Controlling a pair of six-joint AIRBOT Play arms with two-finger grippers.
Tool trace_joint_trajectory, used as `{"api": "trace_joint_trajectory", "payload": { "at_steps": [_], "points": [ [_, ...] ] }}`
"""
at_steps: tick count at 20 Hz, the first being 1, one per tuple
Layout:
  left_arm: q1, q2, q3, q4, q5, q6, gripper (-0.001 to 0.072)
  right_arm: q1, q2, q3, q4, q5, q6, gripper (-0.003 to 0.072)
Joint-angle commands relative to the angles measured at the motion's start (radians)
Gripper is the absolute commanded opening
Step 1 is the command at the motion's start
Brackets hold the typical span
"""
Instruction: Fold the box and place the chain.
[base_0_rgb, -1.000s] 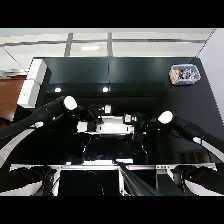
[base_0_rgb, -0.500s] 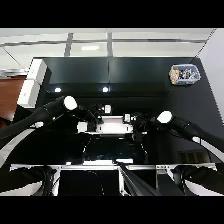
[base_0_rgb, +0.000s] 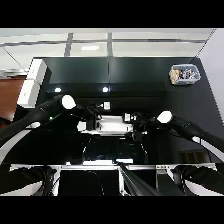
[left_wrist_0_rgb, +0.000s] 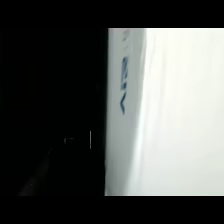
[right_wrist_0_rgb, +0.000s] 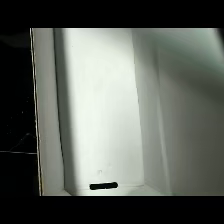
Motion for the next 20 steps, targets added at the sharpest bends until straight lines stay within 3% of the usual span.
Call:
{"api": "trace_joint_trajectory", "payload": {
  "at_steps": [1, 3, 5, 6, 7, 8, 9, 11, 13, 17, 18, 20],
  "points": [
    [0.040, 0.098, 0.016, 0.244, -0.048, -0.301, 0.0708, 0.001, 0.000, 0.000, -0.001, 0.002, -0.002, 0.0456],
    [0.099, 0.183, 0.016, 0.309, -0.155, -0.372, 0.0706, 0.001, 0.000, 0.000, -0.002, 0.002, -0.002, 0.0455],
    [0.164, 0.243, 0.016, 0.234, -0.299, -0.424, 0.0656, 0.001, 0.000, 0.000, -0.004, 0.004, -0.002, 0.0455],
    [0.197, 0.252, 0.014, 0.108, -0.405, -0.411, 0.0372, 0.001, 0.000, 0.000, -0.004, 0.004, -0.002, 0.0448],
    [0.226, 0.247, 0.003, -0.043, -0.509, -0.354, 0.0032, 0.001, 0.000, 0.000, -0.004, 0.005, -0.002, 0.0288],
    [0.236, 0.240, -0.017, -0.165, -0.562, -0.322, 0.0023, 0.001, 0.000, 0.000, -0.004, 0.005, -0.002, 0.0162],
    [0.231, 0.231, -0.044, -0.253, -0.560, -0.318, 0.0023, 0.001, 0.000, 0.000, -0.004, 0.005, -0.002, 0.0157],
    [0.181, 0.210, -0.113, -0.378, -0.415, -0.317, 0.0023, 0.001, 0.000, 0.000, -0.003, 0.005, -0.002, 0.0157],
    [0.117, 0.192, -0.146, -0.488, -0.177, -0.317, 0.0024, 0.001, 0.000, 0.000, -0.001, 0.005, -0.001, 0.0157],
    [0.035, 0.183, -0.132, -0.455, 0.312, -0.278, 0.0023, 0.001, 0.000, 0.000, 0.000, 0.004, -0.001, 0.0157],
    [0.026, 0.173, -0.128, -0.403, 0.354, -0.279, 0.0023, 0.001, 0.000, 0.000, 0.000, 0.004, -0.001, 0.0157],
    [0.032, 0.119, -0.108, -0.316, 0.285, -0.324, 0.0023, 0.001, 0.000, 0.000, 0.000, 0.004, -0.001, 0.0157]
  ]
}}
